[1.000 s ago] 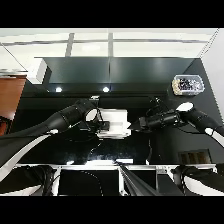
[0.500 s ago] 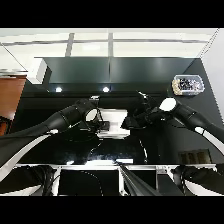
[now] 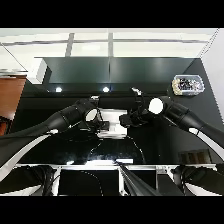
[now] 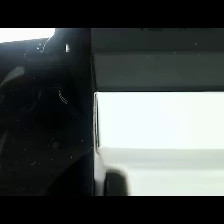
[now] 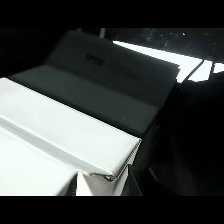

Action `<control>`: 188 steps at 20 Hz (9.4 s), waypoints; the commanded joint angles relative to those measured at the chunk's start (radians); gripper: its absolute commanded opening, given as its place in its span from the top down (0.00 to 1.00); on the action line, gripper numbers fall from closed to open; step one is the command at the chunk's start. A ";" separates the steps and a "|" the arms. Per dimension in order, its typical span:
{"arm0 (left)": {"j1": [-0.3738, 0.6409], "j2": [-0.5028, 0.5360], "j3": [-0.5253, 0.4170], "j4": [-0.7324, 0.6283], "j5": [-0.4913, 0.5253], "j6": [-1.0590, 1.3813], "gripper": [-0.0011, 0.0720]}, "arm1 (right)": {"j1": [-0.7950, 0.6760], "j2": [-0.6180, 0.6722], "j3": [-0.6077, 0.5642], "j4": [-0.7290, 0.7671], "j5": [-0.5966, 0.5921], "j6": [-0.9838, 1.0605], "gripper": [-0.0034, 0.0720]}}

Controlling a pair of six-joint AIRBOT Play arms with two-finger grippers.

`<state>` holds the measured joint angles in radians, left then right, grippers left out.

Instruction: Fold the box and place the chain.

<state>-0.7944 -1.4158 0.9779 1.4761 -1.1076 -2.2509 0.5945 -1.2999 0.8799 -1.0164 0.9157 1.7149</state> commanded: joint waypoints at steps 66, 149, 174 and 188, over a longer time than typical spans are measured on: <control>0.000 0.000 0.000 0.002 0.023 -0.001 0.95 | -0.552 0.279 -0.066 -0.660 -0.019 0.038 0.51; 0.000 0.000 0.000 0.000 0.034 -0.001 0.95 | -0.267 0.250 0.645 0.380 0.623 -0.578 0.95; 0.000 0.000 0.000 0.000 0.033 -0.001 0.95 | -0.260 0.249 0.632 0.489 0.435 -0.547 0.95; 0.000 0.000 0.000 0.000 0.034 -0.001 0.95 | -0.244 0.249 0.307 0.436 0.403 -0.542 0.95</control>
<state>-0.7944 -1.4158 0.9779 1.4761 -1.0748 -2.2520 0.3420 -1.0504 1.2602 -0.5430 1.3354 1.1709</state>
